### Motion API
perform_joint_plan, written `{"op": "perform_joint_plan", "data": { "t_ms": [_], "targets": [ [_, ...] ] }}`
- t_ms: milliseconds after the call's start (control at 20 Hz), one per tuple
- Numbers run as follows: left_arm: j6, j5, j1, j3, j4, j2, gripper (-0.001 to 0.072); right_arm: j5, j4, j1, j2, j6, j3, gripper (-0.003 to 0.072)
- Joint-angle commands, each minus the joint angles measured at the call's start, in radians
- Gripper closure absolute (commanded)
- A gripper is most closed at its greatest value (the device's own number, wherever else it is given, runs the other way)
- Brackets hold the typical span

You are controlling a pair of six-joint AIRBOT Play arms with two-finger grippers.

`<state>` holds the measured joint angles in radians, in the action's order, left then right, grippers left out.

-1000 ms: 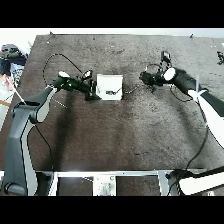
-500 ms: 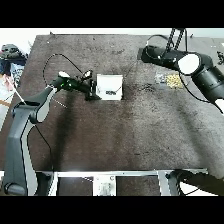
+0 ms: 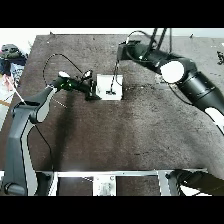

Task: Fold the box and place the chain.

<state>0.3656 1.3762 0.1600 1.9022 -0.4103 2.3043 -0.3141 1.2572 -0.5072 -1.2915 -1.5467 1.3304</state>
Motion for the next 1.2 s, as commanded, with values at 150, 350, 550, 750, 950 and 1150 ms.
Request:
{"op": "perform_joint_plan", "data": {
  "t_ms": [150,350,550,750,950,1150],
  "targets": [
    [-0.001,0.0,-0.001,0.0,0.0,0.0,0.0255,-0.072,-0.002,-0.022,-0.116,-0.002,0.0,0.0676],
    [-0.001,0.0,-0.001,0.0,0.0,0.0,0.0255,-0.177,0.024,0.013,-0.174,-0.002,-0.001,0.039],
    [-0.001,0.0,-0.001,0.0,0.0,0.0,0.0255,-0.286,0.1,0.159,-0.177,-0.002,-0.002,0.0411],
    [-0.001,0.0,-0.001,0.0,0.0,0.0,0.0255,-0.284,0.112,0.371,-0.219,-0.001,-0.002,0.041],
    [-0.001,0.0,-0.001,0.0,0.0,0.0,0.0255,-0.282,0.072,0.507,-0.335,0.149,0.006,0.038],
    [-0.001,0.0,-0.001,0.0,0.0,0.0,0.0255,-0.382,0.047,0.523,-0.451,0.284,0.092,0.0381]
  ]
}}
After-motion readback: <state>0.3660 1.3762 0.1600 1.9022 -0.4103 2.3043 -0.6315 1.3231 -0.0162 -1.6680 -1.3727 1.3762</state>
